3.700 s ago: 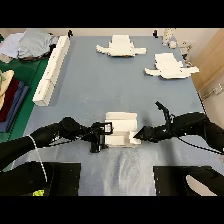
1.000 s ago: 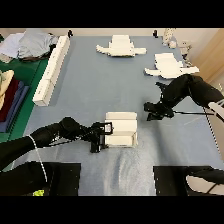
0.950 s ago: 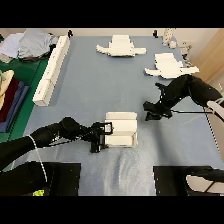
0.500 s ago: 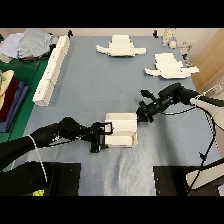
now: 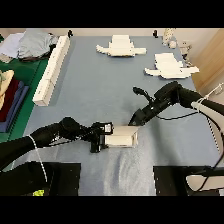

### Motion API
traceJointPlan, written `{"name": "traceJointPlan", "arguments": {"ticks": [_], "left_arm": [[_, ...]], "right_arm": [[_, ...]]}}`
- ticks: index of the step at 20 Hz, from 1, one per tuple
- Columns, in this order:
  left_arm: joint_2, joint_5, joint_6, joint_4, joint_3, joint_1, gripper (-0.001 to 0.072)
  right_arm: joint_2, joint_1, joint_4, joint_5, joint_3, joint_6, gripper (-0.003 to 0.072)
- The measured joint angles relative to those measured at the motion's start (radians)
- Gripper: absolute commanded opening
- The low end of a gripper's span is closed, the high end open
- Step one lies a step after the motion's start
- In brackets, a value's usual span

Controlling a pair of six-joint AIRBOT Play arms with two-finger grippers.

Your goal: Fold the box.

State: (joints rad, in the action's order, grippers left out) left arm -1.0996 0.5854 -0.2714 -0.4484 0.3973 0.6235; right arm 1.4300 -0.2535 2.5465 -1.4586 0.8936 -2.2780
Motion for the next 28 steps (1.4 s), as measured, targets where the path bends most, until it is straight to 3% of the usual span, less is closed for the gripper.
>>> {"name": "traceJointPlan", "arguments": {"ticks": [9, 13, 14, 18, 28], "left_arm": [[0.000, 0.000, 0.000, 0.000, 0.000, 0.000, 0.0471], [0.000, 0.000, 0.000, 0.000, 0.000, 0.000, 0.0471], [0.000, 0.000, 0.000, 0.000, 0.000, 0.000, 0.0471], [0.000, 0.000, 0.000, 0.000, 0.000, 0.000, 0.0472], [0.000, 0.000, 0.000, 0.000, 0.000, 0.000, 0.0471]], "right_arm": [[-0.424, -0.313, -0.084, 0.599, -0.323, -0.194, 0.0019], [-0.534, -0.444, -0.132, 0.782, -0.426, -0.223, 0.0161], [-0.548, -0.467, -0.151, 0.807, -0.437, -0.226, 0.0346], [-0.575, -0.536, -0.232, 0.860, -0.456, -0.280, 0.0488], [-0.582, -0.597, -0.434, 0.880, -0.433, -0.472, 0.0513]]}}
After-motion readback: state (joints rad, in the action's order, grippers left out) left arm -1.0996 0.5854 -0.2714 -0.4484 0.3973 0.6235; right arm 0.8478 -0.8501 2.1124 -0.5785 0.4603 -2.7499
